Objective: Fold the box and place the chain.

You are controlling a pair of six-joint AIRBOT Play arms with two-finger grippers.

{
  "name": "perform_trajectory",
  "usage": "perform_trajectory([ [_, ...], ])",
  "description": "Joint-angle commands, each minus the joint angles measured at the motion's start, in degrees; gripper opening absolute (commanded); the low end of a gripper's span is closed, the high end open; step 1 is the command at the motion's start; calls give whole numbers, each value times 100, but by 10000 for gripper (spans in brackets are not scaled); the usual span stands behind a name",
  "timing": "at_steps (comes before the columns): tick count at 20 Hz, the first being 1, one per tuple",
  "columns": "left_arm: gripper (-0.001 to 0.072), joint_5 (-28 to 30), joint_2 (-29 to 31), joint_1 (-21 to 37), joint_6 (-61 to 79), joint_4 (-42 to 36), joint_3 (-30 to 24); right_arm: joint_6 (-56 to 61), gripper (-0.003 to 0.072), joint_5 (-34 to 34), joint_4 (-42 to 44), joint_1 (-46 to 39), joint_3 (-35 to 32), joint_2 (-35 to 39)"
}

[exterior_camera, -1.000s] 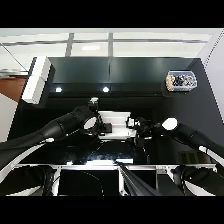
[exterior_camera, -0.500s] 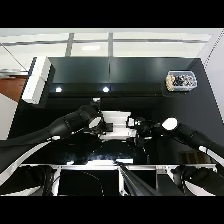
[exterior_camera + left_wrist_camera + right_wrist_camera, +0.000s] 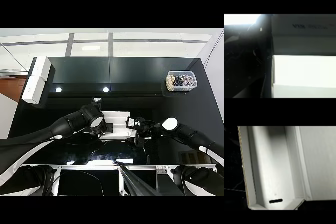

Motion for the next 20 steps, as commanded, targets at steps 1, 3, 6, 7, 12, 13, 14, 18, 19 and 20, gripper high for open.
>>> perform_trajectory([
  [1, 224, -28, -26, -2, 0, 2, 4, 0, 471, 0, 0, 4, 0, -2],
  [3, 224, 4, -26, -2, -2, 2, 4, 0, 470, -2, 0, 4, 0, -2],
  [6, 224, 37, -28, -2, -4, 0, 4, 0, 470, -2, 0, 4, 0, -2],
  [7, 224, 37, -28, -2, -4, 0, 4, 0, 471, -2, 0, 4, 0, -2],
  [12, 224, 37, -107, -2, -2, -111, 4, 0, 470, -2, 0, 4, 0, -2],
  [13, 224, 55, -116, -2, -2, -133, 4, 0, 471, 0, 0, 4, 0, -2],
  [14, 222, 55, -116, 0, -2, -131, 4, 0, 470, -2, 0, 4, 0, -2],
  [18, 221, 37, -116, 9, -2, -131, 4, 0, 470, -2, 0, 4, 0, -2],
  [19, 221, 37, -116, 9, 0, -131, 4, 0, 471, -2, 0, 4, 0, -2],
  [20, 220, 37, -116, 9, -2, -131, 4, 0, 470, -2, 0, 4, 0, -2],
])
